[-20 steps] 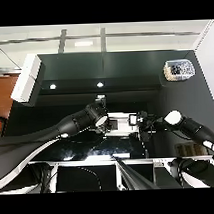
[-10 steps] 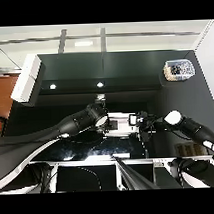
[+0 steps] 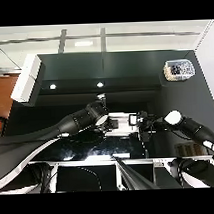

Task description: Fold the box and place the chain.

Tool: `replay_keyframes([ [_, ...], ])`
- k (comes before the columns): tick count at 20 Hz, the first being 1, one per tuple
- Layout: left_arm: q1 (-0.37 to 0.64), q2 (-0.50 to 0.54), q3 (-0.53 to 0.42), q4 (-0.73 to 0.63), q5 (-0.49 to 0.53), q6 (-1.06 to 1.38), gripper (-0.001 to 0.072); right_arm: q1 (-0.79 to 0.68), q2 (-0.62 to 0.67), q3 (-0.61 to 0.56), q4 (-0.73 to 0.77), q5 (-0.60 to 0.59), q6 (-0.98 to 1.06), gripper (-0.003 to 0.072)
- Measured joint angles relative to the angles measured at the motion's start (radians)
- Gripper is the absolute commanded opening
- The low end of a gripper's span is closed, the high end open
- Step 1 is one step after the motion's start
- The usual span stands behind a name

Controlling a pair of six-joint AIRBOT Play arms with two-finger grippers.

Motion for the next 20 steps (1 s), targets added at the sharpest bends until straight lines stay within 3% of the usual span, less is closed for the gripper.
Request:
replay_keyframes([
  [4,0.002,0.0,0.002,0.0,0.003,-0.002,0.0056,0.0,0.0,0.0,0.001,0.0,0.0,0.0161],
  [5,0.001,0.0,0.002,0.001,0.005,-0.001,0.0029,0.0,0.0,0.0,0.0,0.001,0.0,0.0161],
  [8,0.001,0.0,0.002,-0.001,0.016,0.006,0.0028,0.0,0.0,0.0,0.001,-0.001,0.002,0.0165],
  [9,0.001,0.0,0.002,-0.003,0.019,0.009,0.0028,0.0,0.0,0.0,0.001,-0.001,0.002,0.032],
  [10,0.001,0.0,0.002,-0.004,0.02,0.01,0.0027,0.0,0.0,0.0,0.001,-0.001,0.002,0.0546],
  [11,0.001,0.0,0.003,-0.004,0.021,0.013,0.0027,0.0,0.001,0.0,0.0,0.0,0.006,0.0705],
  [20,0.018,0.0,0.005,0.016,-0.032,0.016,0.0029,0.0,0.112,0.03,-0.113,0.119,0.202,0.0704],
])
